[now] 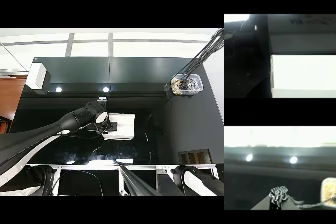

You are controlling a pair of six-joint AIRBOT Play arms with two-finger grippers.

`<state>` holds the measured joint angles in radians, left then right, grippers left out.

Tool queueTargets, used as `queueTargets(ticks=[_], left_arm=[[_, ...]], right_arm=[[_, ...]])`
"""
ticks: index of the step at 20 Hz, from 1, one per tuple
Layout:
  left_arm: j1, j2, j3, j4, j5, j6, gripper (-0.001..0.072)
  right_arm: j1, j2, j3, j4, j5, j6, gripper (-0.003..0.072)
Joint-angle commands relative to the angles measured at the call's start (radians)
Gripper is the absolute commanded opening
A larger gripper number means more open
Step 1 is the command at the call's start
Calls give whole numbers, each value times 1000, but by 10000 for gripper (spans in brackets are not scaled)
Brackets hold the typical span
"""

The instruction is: Fold the box and place the chain.

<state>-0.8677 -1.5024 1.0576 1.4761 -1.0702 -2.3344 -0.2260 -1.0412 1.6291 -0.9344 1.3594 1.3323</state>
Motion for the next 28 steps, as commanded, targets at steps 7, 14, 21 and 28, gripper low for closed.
queueTargets(ticks=[7, 14, 21, 28], left_arm=[[1, 0, 0, 0, -1, 0, 29], [1, 0, 0, 0, 0, 0, 29], [1, 0, 0, 0, 0, 0, 29], [1, 0, 0, 0, 0, 0, 29]], right_arm=[[177, 172, -388, 192, 139, -83, 5], [212, 172, -410, 435, 161, -119, 5], [264, 172, -410, 555, 143, -144, 5], [272, 171, -410, 566, 144, -145, 5]])
